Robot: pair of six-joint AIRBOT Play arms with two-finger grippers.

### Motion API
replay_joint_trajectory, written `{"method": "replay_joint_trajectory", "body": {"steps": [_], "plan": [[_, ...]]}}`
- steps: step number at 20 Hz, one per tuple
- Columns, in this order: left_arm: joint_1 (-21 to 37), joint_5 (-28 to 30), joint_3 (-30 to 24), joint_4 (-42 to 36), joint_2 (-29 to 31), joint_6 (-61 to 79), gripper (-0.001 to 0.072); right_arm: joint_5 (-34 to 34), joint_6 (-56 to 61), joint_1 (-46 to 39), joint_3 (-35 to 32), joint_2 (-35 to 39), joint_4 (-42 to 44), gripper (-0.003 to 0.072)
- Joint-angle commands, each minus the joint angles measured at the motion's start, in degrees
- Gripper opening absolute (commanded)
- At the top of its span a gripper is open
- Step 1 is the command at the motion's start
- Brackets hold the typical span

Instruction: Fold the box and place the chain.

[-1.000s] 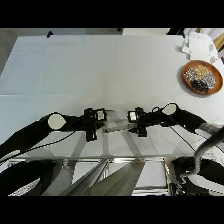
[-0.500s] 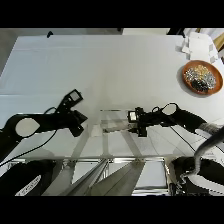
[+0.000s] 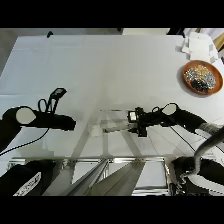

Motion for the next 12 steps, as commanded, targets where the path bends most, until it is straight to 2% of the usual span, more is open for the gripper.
{"method": "replay_joint_trajectory", "body": {"steps": [1, 3, 6, 12], "plan": [[-3.7, 1.8, 0.0, -2.2, -8.4, -1.5, 0.0003, 0.0, 0.0, 0.0, 0.0, 0.0, 0.0, 0.0292], [-6.6, 3.6, 0.0, -5.0, -10.9, -1.5, 0.0003, 0.0, 0.0, 0.0, 0.0, 0.0, 0.0, 0.0292], [-9.4, 7.0, 0.0, -8.9, -11.4, -1.5, 0.0003, 0.0, 0.0, 0.0, 0.0, 0.0, 0.0, 0.0292], [-11.4, 9.3, 0.0, -12.6, -11.4, -1.4, 0.0005, 0.0, 0.0, 0.0, 0.0, 0.0, 0.0, 0.0292]]}}
